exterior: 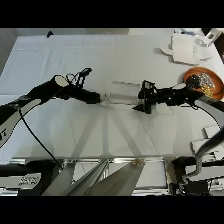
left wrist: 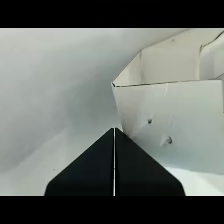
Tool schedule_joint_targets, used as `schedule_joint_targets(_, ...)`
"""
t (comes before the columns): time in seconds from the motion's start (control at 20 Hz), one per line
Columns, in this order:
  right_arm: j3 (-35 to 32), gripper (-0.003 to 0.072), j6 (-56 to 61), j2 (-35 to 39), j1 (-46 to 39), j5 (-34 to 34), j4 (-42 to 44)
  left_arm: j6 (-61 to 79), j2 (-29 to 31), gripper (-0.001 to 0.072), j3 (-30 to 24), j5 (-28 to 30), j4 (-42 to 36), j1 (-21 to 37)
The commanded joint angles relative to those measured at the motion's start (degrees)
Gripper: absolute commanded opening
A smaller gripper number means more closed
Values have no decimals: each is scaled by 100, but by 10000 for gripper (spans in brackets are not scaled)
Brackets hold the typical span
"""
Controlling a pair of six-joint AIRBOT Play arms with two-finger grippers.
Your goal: Fold the box and place the chain.
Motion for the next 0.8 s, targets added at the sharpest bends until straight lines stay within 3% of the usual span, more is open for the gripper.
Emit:
schedule_joint_targets(0.0,2,516,0,4,0,0,0,459,55,19,0,33,-828,72)
schedule_joint_targets(0.1,2,516,0,4,0,0,0,647,52,26,2,66,-1073,59)
schedule_joint_targets(0.3,2,516,0,4,0,0,0,938,52,222,0,81,-1202,59)
schedule_joint_targets(0.75,2,516,0,4,0,0,2,2151,46,236,0,50,-1368,57)
